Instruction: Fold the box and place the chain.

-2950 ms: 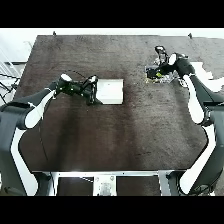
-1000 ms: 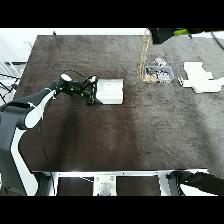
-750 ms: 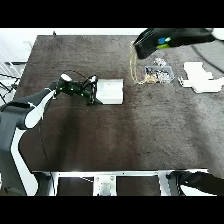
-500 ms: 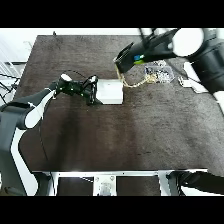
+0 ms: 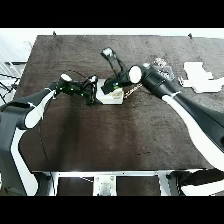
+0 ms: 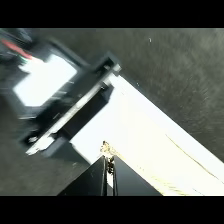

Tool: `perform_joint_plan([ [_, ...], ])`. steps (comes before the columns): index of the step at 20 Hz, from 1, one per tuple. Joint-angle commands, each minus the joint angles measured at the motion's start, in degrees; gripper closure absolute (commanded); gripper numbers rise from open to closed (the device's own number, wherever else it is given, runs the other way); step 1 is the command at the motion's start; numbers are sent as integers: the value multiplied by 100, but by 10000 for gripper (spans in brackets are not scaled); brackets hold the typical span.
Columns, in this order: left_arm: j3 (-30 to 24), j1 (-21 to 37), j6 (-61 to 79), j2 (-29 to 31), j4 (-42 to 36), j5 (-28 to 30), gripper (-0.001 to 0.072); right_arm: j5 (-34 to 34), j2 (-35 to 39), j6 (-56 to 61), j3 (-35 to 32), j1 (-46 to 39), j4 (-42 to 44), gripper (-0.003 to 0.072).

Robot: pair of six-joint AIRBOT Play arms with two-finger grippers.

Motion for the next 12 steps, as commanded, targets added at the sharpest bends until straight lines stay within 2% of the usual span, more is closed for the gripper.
perform_joint_plan([
  [1,2,2,0,4,2,2,219,-824,-455,-4,-354,-17,17,569],
  [2,2,2,0,4,0,0,219,-831,-459,-4,-350,-52,-35,354],
  [3,2,2,0,4,2,2,219,-791,-398,-4,-321,-101,-74,258],
  [9,2,0,2,4,0,0,219,52,848,-2,-494,-957,-125,250],
  [12,2,2,0,4,0,0,219,-61,1123,511,-1040,-1729,-122,252],
])
